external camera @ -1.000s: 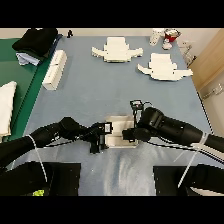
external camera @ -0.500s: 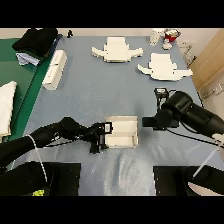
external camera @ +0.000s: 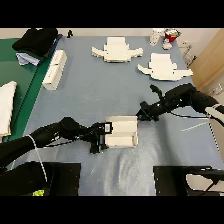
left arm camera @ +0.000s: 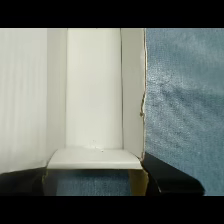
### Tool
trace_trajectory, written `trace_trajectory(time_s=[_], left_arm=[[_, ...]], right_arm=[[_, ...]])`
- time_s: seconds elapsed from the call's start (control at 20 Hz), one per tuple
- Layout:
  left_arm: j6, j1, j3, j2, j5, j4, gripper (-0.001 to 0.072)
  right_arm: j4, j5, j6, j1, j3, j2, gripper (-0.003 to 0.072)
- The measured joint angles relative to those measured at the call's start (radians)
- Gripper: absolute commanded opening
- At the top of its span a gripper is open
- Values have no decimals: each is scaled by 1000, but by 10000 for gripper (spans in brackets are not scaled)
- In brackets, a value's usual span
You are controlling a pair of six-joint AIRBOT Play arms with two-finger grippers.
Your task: Fold the box.
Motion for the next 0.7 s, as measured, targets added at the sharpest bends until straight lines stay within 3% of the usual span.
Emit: trace_trajectory(time_s=[0.2,0.4,0.55,0.7], left_arm=[[0,0,0,0,0,0,468],[0,0,0,0,0,0,468],[0,0,0,0,0,0,468],[0,0,0,0,0,0,468]], right_arm=[[133,-102,-204,13,10,-56,2],[170,-124,-314,71,-16,-35,2],[176,-71,-367,128,-84,31,2],[169,75,-418,192,-185,135,3]])
